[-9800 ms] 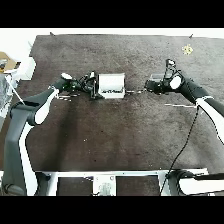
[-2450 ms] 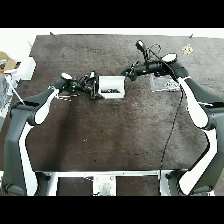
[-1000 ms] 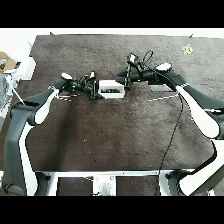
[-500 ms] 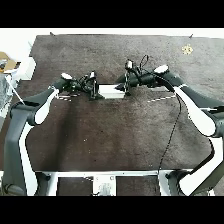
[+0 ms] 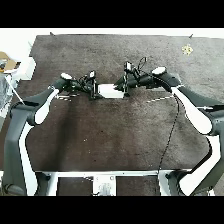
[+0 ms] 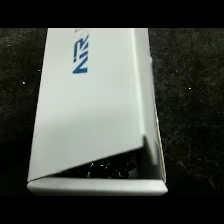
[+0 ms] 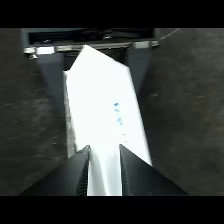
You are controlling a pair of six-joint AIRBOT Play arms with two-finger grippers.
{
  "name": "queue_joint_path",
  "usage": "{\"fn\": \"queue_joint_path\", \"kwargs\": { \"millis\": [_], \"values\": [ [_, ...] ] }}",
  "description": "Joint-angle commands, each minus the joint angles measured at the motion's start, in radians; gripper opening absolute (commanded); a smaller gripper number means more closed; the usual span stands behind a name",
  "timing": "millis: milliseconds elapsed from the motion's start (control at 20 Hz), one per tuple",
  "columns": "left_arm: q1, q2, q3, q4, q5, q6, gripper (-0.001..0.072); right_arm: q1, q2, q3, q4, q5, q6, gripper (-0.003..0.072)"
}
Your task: Fold the box and place the chain.
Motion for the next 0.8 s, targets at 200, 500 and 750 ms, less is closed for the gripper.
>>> {"fn": "queue_joint_path", "kwargs": {
  "millis": [200, 500, 750],
  "values": [
    [-0.001, 0.0, 0.0, 0.002, -0.002, 0.002, 0.0276, 0.0, -0.007, 0.026, -0.014, -0.012, 0.041, 0.0206],
    [-0.001, 0.001, 0.0, 0.002, -0.002, 0.002, 0.0275, 0.003, -0.026, 0.024, -0.063, 0.038, 0.083, 0.0206],
    [-0.001, 0.001, 0.0, 0.002, -0.002, 0.002, 0.0276, 0.003, -0.026, 0.024, -0.162, 0.14, 0.151, 0.0207]
  ]
}}
